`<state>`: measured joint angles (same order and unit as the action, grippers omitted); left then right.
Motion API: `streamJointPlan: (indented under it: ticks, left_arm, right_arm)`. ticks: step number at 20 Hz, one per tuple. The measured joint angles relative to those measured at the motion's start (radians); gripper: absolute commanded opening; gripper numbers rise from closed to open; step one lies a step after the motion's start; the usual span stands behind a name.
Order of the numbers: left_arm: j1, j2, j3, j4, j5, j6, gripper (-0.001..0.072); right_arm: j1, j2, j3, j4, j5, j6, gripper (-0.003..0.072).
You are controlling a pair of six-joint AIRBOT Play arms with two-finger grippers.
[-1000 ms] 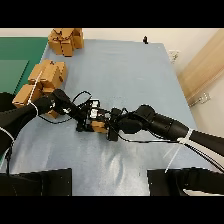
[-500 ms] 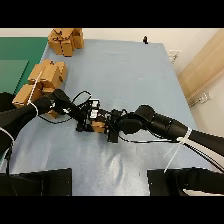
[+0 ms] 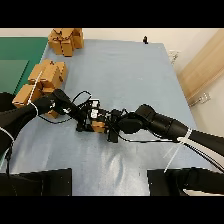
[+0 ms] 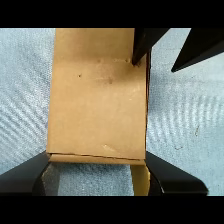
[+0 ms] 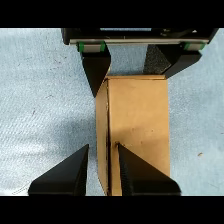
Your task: Fold the box.
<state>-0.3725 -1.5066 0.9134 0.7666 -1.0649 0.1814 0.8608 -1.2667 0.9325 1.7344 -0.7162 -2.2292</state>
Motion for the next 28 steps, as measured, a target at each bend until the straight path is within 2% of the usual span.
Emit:
streamJointPlan:
  ticks: [8, 9, 10, 28]
  left_arm:
    - [0.0, 0.0, 0.0, 0.001, 0.0, 0.002, 0.0014]
    - [0.0, 0.0, 0.0, 0.001, 0.0, 0.002, 0.0014]
    - [0.0, 0.0, 0.0, 0.001, 0.0, 0.002, 0.0014]
    - [0.0, 0.0, 0.0, 0.0, 0.0, 0.0, 0.0013]
  right_arm:
    - [-0.001, 0.039, 0.008, -0.006, -0.006, 0.0, 0.0297]
    - [-0.001, 0.042, 0.008, -0.006, -0.002, 0.001, 0.0185]
    - [-0.001, 0.044, 0.008, -0.006, -0.002, 0.007, 0.0005]
    - [-0.001, 0.009, 0.001, -0.019, 0.023, 0.1, 0.0004]
